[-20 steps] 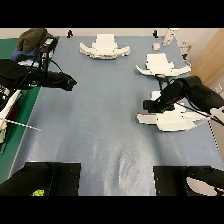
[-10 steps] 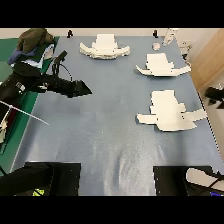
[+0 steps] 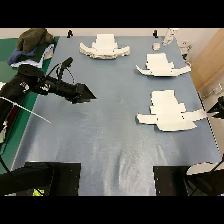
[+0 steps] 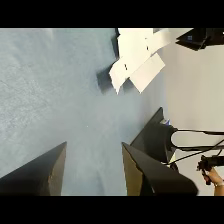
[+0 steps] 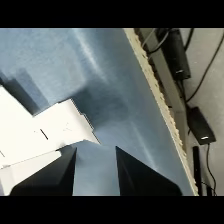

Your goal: Fold the box.

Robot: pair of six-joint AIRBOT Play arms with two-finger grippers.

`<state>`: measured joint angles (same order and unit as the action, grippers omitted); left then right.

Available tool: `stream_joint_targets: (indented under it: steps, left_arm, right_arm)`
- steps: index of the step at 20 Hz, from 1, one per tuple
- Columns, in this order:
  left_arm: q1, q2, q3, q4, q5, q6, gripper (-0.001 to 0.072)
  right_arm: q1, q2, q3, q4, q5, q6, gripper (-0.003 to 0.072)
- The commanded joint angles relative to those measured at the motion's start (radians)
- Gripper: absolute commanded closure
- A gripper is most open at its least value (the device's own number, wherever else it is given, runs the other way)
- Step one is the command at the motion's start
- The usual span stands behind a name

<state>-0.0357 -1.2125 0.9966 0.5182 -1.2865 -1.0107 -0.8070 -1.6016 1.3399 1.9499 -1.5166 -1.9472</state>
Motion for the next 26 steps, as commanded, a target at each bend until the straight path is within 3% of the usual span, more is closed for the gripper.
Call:
stream_joint_targets:
  steps: [1, 4, 7, 8, 9, 10, 13, 17, 21, 25, 26]
  left_arm:
    - [-0.001, -0.002, 0.000, -0.008, -0.044, -0.004, 0.0188]
    - [-0.001, -0.002, 0.000, -0.008, -0.059, -0.005, 0.0188]
    - [-0.001, -0.002, 0.000, -0.006, -0.078, -0.003, 0.0188]
    - [-0.001, -0.002, 0.000, -0.006, -0.078, -0.003, 0.0188]
    - [-0.001, -0.002, 0.000, -0.006, -0.078, -0.003, 0.0188]
    - [0.000, -0.002, 0.000, -0.006, -0.078, -0.003, 0.0189]
    - [0.000, -0.002, 0.000, -0.001, -0.077, 0.014, 0.0188]
    - [0.007, -0.002, 0.000, 0.002, -0.086, 0.092, 0.0189]
    - [0.032, -0.002, 0.000, 0.006, -0.140, 0.132, 0.0189]
    - [0.050, -0.002, 0.000, 0.023, -0.175, 0.137, 0.0188]
    - [0.050, -0.002, 0.000, 0.029, -0.176, 0.137, 0.0189]
  right_arm:
    - [0.000, -0.119, 0.073, 0.142, -0.094, -0.101, 0.0307]
    - [0.031, -0.143, 0.076, 0.122, -0.093, -0.108, 0.0308]
    - [0.061, -0.145, 0.076, 0.121, -0.114, -0.122, 0.0402]
    - [0.074, -0.145, 0.076, 0.122, -0.127, -0.122, 0.0446]
    - [0.091, -0.144, 0.076, 0.125, -0.143, -0.122, 0.0635]
    - [0.111, -0.144, 0.076, 0.129, -0.157, -0.122, 0.0685]
    - [0.206, -0.116, 0.048, 0.266, -0.162, -0.109, 0.0687]
    - [0.396, 0.042, -0.089, 0.336, -0.031, -0.049, 0.0687]
    - [0.581, 0.277, -0.378, 0.332, 0.119, 0.103, 0.0687]
    - [0.756, 0.506, -0.687, 0.275, 0.413, 0.285, 0.0675]
    - [0.781, 0.518, -0.715, 0.259, 0.428, 0.315, 0.0520]
